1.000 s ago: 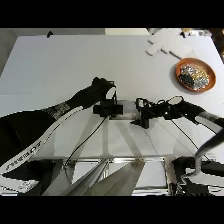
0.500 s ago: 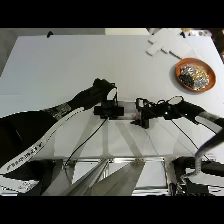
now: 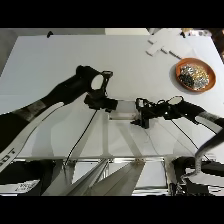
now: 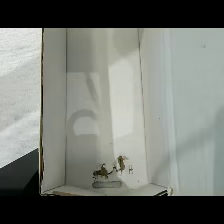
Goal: Fold the box and place the chain.
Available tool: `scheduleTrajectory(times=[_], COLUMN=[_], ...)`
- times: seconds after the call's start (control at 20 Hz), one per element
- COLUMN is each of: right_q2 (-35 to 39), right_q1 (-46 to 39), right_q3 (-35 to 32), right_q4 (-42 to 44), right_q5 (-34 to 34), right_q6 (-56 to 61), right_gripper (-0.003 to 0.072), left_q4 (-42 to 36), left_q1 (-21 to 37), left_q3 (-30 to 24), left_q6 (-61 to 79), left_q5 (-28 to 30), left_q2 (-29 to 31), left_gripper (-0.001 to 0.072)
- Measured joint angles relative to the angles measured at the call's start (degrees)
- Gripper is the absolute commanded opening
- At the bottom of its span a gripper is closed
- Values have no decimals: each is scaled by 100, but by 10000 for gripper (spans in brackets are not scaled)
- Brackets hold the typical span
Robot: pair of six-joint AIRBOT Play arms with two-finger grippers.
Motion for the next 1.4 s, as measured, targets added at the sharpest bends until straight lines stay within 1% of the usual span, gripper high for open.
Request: scheduleTrajectory(times=[0.05,0.1,0.2,0.25,0.35,0.4,0.45,0.55,0.6,0.7,0.8,0.9,1.0,1.15,1.4], right_q2=[0,0,0,0,0,0,0,0,0,0,0,0,0,0,0], right_q1=[-2,-2,-2,-2,-2,0,-2,-2,-2,-2,-2,-2,0,-2,-2], right_q3=[0,0,0,0,0,0,0,0,0,0,0,0,0,0,0], right_q4=[2,0,0,0,0,0,0,2,2,0,2,2,2,2,2], right_q5=[0,0,0,0,0,0,0,0,0,0,0,0,0,0,0], right_q6=[2,2,0,0,0,0,0,2,0,2,2,2,2,2,0], right_gripper=[527,527,527,527,527,527,527,527,527,527,527,527,527,527,527], left_q4=[-2,-7,-59,-149,-492,-741,-1025,-1707,-2041,-2732,-3458,-4146,-4651,-5171,-5608], left_q1=[92,186,396,518,787,940,1088,1384,1502,1668,1751,1790,1814,1871,1963], left_q3=[-4,-28,-249,-490,-1187,-1626,-2031,-2769,-3032,-3388,-3560,-3644,-3685,-3676,-3477], left_q6=[492,970,2100,2802,4402,5357,6295,8286,9162,10690,11792,12631,13188,13661,13927], left_q5=[-144,-219,-223,-131,247,485,706,1086,1270,1611,2004,2273,2509,2800,2833], left_q2=[155,313,702,940,1427,1652,1821,1978,1963,1738,1366,966,651,337,22], left_gripper=[648,698,699,699,699,699,699,699,701,703,703,703,703,703,703])
